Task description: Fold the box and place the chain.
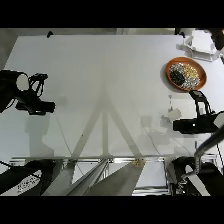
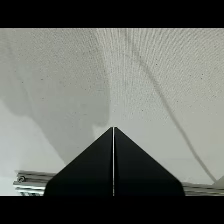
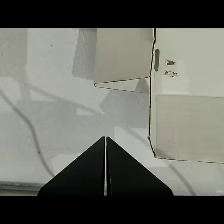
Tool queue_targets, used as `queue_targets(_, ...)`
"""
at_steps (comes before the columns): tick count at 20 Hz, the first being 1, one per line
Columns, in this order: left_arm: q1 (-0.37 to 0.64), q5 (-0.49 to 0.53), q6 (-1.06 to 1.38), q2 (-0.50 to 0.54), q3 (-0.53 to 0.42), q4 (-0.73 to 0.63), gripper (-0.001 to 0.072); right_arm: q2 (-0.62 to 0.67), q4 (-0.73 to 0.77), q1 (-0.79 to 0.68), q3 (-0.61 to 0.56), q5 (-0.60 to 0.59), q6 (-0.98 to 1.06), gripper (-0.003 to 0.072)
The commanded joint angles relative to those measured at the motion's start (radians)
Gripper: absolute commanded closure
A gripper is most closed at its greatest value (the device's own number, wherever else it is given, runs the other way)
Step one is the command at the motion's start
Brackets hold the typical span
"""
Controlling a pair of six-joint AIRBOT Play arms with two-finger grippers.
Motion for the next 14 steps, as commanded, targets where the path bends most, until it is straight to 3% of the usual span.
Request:
queue_targets(1,0.001,0.0,0.0,0.001,-0.001,0.0,0.0698,0.001,0.0,-0.001,0.001,0.0,0.0,0.0675)
queue_targets(7,0.001,0.0,0.0,0.001,-0.001,0.0,0.0698,-0.002,0.006,-0.001,0.005,-0.031,-0.003,0.0676)
queue_targets(10,0.001,0.0,0.0,0.001,-0.001,0.0,0.0698,-0.067,-0.202,-0.001,0.085,0.037,-0.003,0.068)
queue_targets(14,0.001,0.0,0.0,0.001,-0.001,0.0,0.0698,-0.255,-0.462,-0.001,0.276,0.089,-0.019,0.0674)
